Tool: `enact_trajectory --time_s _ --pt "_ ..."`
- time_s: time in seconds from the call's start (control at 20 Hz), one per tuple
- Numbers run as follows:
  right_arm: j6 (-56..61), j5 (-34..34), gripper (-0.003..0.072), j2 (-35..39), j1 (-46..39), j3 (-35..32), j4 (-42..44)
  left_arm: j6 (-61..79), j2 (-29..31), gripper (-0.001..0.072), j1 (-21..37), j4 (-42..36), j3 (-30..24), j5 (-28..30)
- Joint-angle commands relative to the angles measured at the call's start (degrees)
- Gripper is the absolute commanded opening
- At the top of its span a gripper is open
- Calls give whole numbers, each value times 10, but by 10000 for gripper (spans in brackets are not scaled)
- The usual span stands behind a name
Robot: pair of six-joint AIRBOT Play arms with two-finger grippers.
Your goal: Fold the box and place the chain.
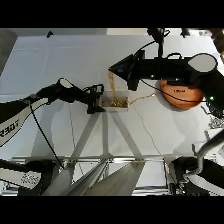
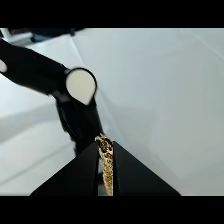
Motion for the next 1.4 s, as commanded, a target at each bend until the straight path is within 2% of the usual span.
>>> enact_trajectory --time_s 0.0,0.05,0.1,0.15,0.35,0.45,0.85,1.1,1.35 --pt "14 3 18 -4 1 0 -64 0 0 158 0 0 0 0" --pt "17 9 123 -4 1 0 -87 0 0 158 0 0 0 0" --pt "17 15 296 -4 0 0 -109 0 0 158 0 0 0 0" --pt "17 16 404 -4 0 0 -137 0 0 158 0 0 0 0" --pt "17 24 406 -3 0 0 -287 0 0 158 0 0 0 0" --pt "16 50 405 -3 -19 0 -326 0 0 158 0 0 0 0" --pt "-10 104 404 -26 -164 0 -333 0 0 158 0 0 0 0" --pt "-111 174 413 -127 -159 0 -350 0 0 158 0 0 0 0" --pt "-222 139 414 -211 -134 0 -350 0 0 158 0 0 0 0"
